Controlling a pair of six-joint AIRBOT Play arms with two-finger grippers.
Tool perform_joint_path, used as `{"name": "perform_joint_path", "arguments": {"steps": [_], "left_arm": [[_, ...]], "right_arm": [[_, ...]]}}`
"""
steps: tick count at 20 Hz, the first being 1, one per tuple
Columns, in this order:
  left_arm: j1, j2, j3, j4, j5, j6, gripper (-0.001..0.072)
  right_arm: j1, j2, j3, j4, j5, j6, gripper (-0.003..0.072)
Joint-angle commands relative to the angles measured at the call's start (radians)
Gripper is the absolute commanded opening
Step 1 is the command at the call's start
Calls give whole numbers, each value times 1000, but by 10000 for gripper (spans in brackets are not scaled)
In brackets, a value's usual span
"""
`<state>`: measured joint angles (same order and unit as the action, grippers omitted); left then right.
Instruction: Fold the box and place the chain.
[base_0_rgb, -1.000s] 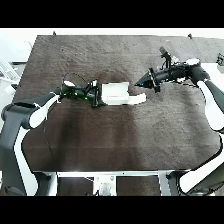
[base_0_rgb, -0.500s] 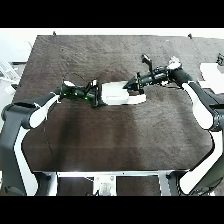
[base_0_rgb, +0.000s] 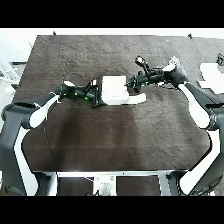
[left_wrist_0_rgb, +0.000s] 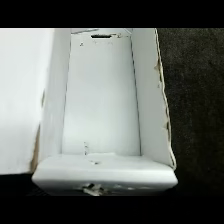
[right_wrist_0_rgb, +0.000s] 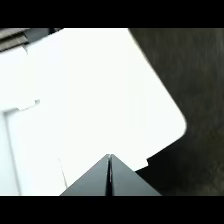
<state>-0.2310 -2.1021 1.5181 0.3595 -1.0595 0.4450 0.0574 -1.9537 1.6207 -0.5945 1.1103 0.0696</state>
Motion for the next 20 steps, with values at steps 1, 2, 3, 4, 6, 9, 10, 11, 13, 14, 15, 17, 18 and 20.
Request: {"name": "perform_joint_path", "arguments": {"steps": [1, 2, 3, 4, 6, 9, 10, 11, 13, 14, 15, 17, 18, 20], "left_arm": [[0, 1, 0, 0, 0, 0, 302], [0, 1, 0, 0, 0, 0, 302], [0, 1, 0, 0, 0, 0, 302], [0, 1, 0, 0, 0, 0, 302], [0, 1, 0, 0, 0, 0, 302], [0, 1, 0, 0, 0, 0, 302], [0, 1, 0, 0, 0, 0, 302], [0, 1, 0, 0, 0, 0, 302], [0, 1, 0, 0, 0, 0, 303], [0, 1, 0, 0, 0, 0, 302], [0, 1, 0, 0, 0, 0, 302], [-1, 1, 0, 0, 0, 0, 302], [0, 1, 0, 0, 0, 0, 302], [0, 1, 0, 0, 0, 0, 302]], "right_arm": [[14, -29, 3, -65, 8, 27, 3], [21, -35, 3, -70, 36, 27, 3], [27, -35, 3, -82, 44, 25, 4], [29, -33, 6, -84, 48, 24, 4], [24, -15, 21, -83, 47, 20, 2], [0, 69, 19, -85, 42, -2, 1], [-10, 101, 18, -90, 42, 4, 1], [-23, 138, 4, -93, 42, 5, 1], [-48, 207, -51, -117, 40, -2, 1], [-58, 228, -85, -134, 39, -3, 2], [-71, 234, -117, -150, 45, -3, 7], [-87, 226, -177, -151, 53, -65, 505], [-90, 222, -203, -151, 53, -134, 690], [-90, 221, -246, -150, 53, -235, 690]]}}
